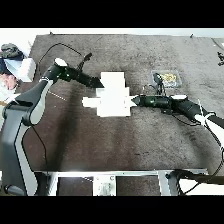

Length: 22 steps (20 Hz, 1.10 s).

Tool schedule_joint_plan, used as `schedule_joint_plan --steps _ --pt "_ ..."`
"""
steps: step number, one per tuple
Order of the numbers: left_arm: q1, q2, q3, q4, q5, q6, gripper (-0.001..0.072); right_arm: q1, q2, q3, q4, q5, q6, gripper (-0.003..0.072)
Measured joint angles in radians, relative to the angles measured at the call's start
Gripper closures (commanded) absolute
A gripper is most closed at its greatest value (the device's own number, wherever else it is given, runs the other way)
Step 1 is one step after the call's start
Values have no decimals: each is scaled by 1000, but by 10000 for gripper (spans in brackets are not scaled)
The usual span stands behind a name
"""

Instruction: Fold the box and place the chain.

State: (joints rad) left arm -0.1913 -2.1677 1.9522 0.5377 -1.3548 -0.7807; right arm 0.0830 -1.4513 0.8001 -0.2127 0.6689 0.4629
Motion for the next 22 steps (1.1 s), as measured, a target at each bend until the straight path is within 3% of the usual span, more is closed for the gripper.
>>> schedule_joint_plan --steps 1,2,4,5,7,10,11,12,13,14,15,16,17,18,19,20,22 --pt "-8 -5 1 -5 -4 8 79 0 0 0 0 2 0 676" --pt "-16 -10 2 -8 -6 14 154 0 0 0 0 3 0 677" --pt "-24 -18 2 -12 -8 29 181 0 0 0 1 3 0 677" --pt "-25 -20 2 -14 -9 33 234 0 0 0 1 4 0 676" --pt "-29 -24 2 -16 -15 41 235 0 0 0 1 5 0 676" --pt "-32 -25 2 -19 -34 55 332 0 0 0 1 5 0 676" --pt "-32 -26 2 -19 -40 59 426 0 0 0 1 5 0 676" --pt "-32 -26 2 -19 -45 66 427 0 0 0 1 5 0 676" --pt "-33 -26 2 -20 -50 68 525 0 0 0 1 5 0 676" --pt "-33 -26 2 -21 -53 72 548 0 0 0 0 5 0 676" --pt "-33 -26 2 -21 -55 74 680 0 0 0 0 5 0 677" --pt "-33 -26 2 -21 -58 77 697 0 0 0 1 4 0 676" --pt "-33 -26 2 -27 -72 82 698 0 0 0 -1 4 0 611" --pt "-35 -26 2 -25 -66 86 698 0 0 0 -1 3 0 349" --pt "-35 -27 2 -18 -64 95 699 -1 1 0 0 4 0 289" --pt "-34 -27 2 -16 -60 112 698 -3 1 0 0 4 0 375" --pt "-32 -27 2 -20 -68 159 699 -21 13 0 0 6 -8 392"
